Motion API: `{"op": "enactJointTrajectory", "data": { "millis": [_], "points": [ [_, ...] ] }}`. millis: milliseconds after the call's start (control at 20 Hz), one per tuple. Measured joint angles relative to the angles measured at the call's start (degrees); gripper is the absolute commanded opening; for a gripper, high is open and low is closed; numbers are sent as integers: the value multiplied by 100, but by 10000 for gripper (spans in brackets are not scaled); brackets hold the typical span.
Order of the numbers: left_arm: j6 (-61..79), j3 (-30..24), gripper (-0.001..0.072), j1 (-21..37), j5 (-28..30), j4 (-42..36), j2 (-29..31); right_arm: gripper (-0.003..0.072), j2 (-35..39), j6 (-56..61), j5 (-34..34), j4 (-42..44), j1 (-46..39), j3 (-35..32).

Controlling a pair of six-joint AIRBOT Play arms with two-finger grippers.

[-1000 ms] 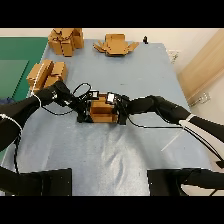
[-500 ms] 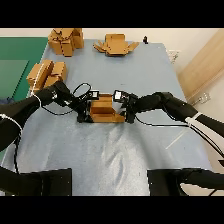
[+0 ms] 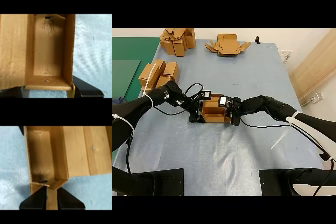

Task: Fold the box.

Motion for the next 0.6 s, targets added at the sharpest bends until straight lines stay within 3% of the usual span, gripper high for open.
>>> {"op": "enactJointTrajectory", "data": {
  "millis": [600],
  "points": [
    [11, 0, 16, 0, 17, 9, 0, 178, -129, -57, 203, 210, 251, 57]
  ]
}}
